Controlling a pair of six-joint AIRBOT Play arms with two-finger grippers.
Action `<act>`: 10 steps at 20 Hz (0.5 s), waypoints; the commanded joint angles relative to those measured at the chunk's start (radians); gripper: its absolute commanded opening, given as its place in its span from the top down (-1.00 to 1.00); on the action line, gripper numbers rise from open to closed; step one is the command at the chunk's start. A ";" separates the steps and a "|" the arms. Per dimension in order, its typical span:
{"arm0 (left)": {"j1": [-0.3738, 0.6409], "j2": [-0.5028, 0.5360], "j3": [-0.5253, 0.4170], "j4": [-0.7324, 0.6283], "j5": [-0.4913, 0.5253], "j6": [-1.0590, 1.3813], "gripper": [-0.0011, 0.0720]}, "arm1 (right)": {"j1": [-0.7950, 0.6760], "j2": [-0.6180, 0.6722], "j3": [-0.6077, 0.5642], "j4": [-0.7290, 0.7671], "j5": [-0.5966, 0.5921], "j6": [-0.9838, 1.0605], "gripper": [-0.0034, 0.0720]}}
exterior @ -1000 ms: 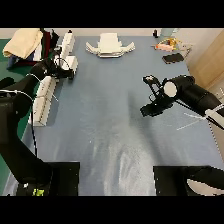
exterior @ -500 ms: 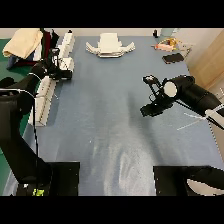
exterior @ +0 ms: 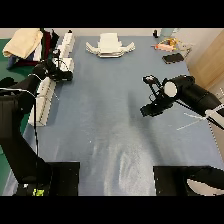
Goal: Fold the box.
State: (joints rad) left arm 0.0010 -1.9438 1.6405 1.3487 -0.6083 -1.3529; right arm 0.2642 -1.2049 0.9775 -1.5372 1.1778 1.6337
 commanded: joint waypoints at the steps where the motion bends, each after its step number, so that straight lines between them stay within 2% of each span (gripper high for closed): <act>1: -0.002 -0.007 0.000 -0.003 0.008 -0.001 -0.19 | -0.001 -0.001 0.001 0.000 0.000 0.000 0.90; 7: 0.000 -0.005 0.000 -0.010 -0.013 -0.001 -0.21 | -0.001 -0.001 0.001 0.000 0.000 0.000 0.90; 8: 0.001 -0.003 0.000 -0.010 -0.019 0.000 -0.62 | -0.001 -0.001 0.001 0.000 0.000 0.000 0.90; 9: 0.002 -0.001 0.000 -0.009 -0.031 0.000 -0.94 | -0.001 -0.001 0.001 0.000 0.000 0.000 0.90; 10: 0.002 0.002 0.000 -0.008 -0.032 0.000 -0.94 | -0.001 -0.001 0.001 0.000 0.000 0.000 0.90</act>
State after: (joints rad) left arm 0.0013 -1.9465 1.6409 1.3373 -0.6178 -1.3529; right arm 0.2642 -1.2049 0.9775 -1.5372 1.1778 1.6337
